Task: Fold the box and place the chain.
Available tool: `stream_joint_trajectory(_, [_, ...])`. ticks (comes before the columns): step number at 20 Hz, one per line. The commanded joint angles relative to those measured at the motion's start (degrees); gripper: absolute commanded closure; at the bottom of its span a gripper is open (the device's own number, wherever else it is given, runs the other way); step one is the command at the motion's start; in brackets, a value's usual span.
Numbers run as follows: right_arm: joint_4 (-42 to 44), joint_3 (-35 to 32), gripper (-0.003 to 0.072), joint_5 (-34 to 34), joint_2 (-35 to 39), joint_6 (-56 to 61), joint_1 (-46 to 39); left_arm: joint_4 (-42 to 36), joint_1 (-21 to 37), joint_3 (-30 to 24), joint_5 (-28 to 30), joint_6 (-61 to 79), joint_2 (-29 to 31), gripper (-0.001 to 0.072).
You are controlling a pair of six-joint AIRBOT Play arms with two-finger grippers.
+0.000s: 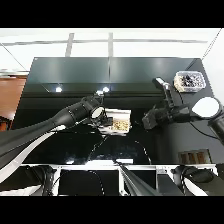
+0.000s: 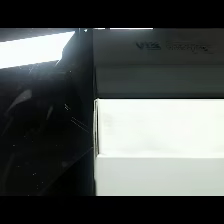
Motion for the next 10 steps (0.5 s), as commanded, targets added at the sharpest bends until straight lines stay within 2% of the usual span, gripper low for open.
stream_joint_trajectory(1, [-4.85,-10.14,-0.0034,-11.5,1.01,-6.45,-0.13,0.04,0.04,0.04,0.09,0.02,0.02,0.0681])
stream_joint_trajectory(3, [-4.81,-15.45,-0.0029,-20.35,0.46,-18.29,3.13,0.04,0.04,0.04,0.09,0.02,0.02,0.0681])
stream_joint_trajectory(6, [-4.9,-18.12,-0.0028,-26.08,0.26,-45.31,8.7,0.04,0.04,0.04,0.04,0.02,0.02,0.0681])
stream_joint_trajectory(10, [3.41,-17.27,-0.0027,-28.52,-3.13,-56.15,8.09,0.02,0.04,0.04,0.17,0.02,0.02,0.0681])
